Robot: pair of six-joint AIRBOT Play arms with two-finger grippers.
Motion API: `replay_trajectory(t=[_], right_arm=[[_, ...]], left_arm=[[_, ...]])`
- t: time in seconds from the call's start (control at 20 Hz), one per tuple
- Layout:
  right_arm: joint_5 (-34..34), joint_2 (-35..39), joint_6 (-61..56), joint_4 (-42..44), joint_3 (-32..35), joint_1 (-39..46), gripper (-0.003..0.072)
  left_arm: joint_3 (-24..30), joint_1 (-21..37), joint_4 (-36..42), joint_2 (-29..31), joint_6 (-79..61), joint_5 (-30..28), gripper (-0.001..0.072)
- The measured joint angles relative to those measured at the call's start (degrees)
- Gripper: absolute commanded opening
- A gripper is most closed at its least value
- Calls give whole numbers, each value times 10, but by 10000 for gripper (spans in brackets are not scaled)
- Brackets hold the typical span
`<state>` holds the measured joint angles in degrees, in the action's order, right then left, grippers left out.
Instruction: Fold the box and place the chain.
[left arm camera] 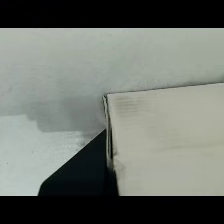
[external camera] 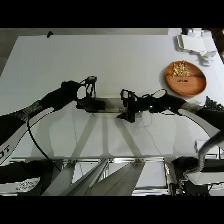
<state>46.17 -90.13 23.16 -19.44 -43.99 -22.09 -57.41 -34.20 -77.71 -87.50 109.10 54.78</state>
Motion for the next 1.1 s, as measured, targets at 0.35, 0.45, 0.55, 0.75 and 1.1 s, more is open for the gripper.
replay_trajectory(t=[0.35,0.45,0.55,0.75,1.1], right_arm=[[-5,0,4,-7,0,0,393],[-4,0,4,-6,0,0,393],[-4,0,3,-5,0,0,393],[-4,0,3,-3,0,0,393],[-4,0,2,-3,0,0,393]], left_arm=[[0,7,44,6,-3,-8,564],[2,19,42,20,-7,16,564],[1,37,64,44,-26,16,564],[0,94,134,99,-108,70,563],[1,210,243,133,-430,142,563]])
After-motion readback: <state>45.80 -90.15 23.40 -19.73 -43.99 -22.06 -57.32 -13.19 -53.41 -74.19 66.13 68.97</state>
